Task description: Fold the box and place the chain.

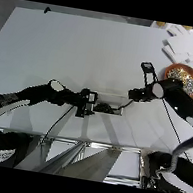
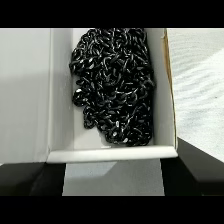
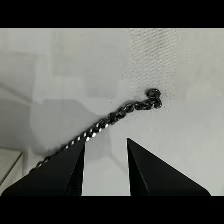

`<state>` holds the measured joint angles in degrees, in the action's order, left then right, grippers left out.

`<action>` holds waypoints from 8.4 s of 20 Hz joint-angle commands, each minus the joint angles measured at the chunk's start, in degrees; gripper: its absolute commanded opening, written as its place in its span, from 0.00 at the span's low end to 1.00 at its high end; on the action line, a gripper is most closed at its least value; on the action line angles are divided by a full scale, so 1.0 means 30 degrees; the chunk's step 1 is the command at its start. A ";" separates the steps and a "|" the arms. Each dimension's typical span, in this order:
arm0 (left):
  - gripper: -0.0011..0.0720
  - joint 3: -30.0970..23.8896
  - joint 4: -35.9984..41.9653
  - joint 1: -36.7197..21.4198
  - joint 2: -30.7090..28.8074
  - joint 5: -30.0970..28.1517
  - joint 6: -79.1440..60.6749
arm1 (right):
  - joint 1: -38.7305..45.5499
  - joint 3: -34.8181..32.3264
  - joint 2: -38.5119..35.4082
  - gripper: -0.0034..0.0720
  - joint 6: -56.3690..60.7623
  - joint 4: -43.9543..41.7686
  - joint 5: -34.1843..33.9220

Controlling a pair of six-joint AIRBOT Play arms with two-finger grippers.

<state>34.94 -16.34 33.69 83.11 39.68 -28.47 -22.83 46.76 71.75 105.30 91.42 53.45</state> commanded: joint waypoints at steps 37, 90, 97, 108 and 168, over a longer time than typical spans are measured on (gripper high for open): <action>0.11 -0.0007 0.0000 -0.0007 -0.0007 -0.0007 0.0000 | -0.4197 0.0000 -0.5792 0.07 -0.8641 -1.0630 0.0066; 0.11 -0.0007 0.0000 -0.0007 -0.0007 -0.0007 0.0000 | -0.5581 0.0342 -0.1341 0.36 -2.5908 -0.7963 -0.1297; 0.11 -0.0007 0.0000 -0.0007 -0.0007 -0.0007 0.0000 | -0.5581 0.0342 -0.1851 0.17 -2.5900 -0.7919 -0.1275; 0.11 -0.0007 0.0000 -0.0007 -0.0015 0.0000 0.0000 | -0.5581 -0.0838 -0.1792 0.24 -2.5893 -0.8378 -0.1545; 0.11 -0.0007 0.0000 -0.0007 -0.0007 0.0000 0.0000 | 0.6448 -0.4036 -0.5836 0.07 -0.7031 -0.1042 0.7133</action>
<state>34.94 -16.32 33.67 83.11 39.68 -28.45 -7.46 36.45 54.37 80.53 86.41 73.12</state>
